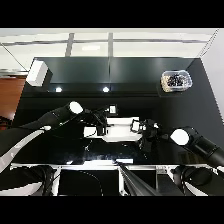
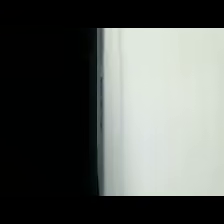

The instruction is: Fold the box and place the chain.

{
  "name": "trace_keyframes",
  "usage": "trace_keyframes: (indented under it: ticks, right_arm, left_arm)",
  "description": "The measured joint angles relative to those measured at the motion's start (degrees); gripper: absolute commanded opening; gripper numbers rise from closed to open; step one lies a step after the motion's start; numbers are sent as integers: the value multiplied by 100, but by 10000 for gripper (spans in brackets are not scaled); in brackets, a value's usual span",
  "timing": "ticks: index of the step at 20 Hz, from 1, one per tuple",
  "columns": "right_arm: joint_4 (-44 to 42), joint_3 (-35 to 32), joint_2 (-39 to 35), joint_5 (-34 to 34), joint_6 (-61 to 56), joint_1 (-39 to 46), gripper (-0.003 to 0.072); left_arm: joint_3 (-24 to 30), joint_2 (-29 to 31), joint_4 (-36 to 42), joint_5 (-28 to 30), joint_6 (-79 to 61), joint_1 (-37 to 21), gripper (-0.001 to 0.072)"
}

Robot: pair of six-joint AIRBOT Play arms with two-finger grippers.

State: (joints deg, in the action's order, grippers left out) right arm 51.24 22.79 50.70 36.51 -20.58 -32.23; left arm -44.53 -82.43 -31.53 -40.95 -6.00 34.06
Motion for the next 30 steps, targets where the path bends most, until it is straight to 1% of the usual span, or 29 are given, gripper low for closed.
trace_keyframes:
  ticks: [4,6,10,14,19,24,27,30]
  right_arm:
    - [57,55,-2,-120,160,42,642]
    - [-39,160,-2,31,339,282,642]
    - [-815,284,20,319,1172,785,642]
    - [-1172,319,166,144,1596,949,642]
    - [-1211,330,289,-70,1718,997,636]
    - [-1204,330,313,-50,1735,1008,636]
    - [-1198,330,317,90,1759,1008,636]
    - [-1204,330,317,387,1786,1008,636]
  left_arm:
    - [0,0,0,-9,0,0,23]
    - [0,0,2,-9,4,0,23]
    - [0,0,2,-13,4,0,24]
    - [0,0,7,2,11,0,24]
    - [-2,0,4,-9,-4,0,24]
    - [-2,0,2,-17,-4,2,24]
    - [-2,9,-2,-46,-2,2,23]
    - [-2,46,-22,-208,-72,7,23]
